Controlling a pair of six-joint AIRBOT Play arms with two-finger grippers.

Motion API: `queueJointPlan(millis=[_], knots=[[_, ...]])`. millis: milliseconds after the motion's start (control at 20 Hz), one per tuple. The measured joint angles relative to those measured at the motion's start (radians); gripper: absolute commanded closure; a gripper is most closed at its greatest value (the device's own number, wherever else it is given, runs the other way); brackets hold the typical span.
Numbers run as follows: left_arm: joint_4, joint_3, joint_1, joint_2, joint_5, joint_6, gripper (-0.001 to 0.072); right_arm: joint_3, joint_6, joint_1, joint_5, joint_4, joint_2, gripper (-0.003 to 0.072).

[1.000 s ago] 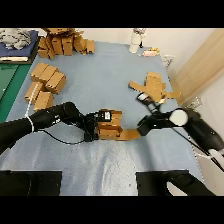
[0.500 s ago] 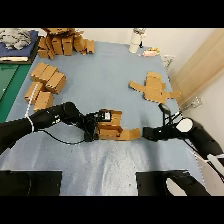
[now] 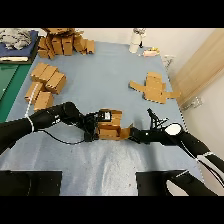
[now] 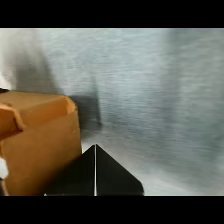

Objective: Fold the box.

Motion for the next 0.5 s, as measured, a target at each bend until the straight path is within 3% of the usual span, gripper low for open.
queueJointPlan(millis=[100, 200, 500], knots=[[0.000, 0.000, 0.000, 0.000, 0.000, 0.000, 0.0229, -0.002, -0.004, 0.015, -0.017, 0.028, 0.018, 0.0679], [0.000, 0.000, 0.000, 0.000, 0.000, 0.000, 0.0229, -0.002, -0.007, 0.022, -0.034, 0.044, 0.041, 0.0509], [0.000, 0.000, 0.000, 0.000, 0.000, 0.000, 0.0229, 0.014, -0.010, 0.031, -0.053, 0.062, 0.072, 0.0505]])
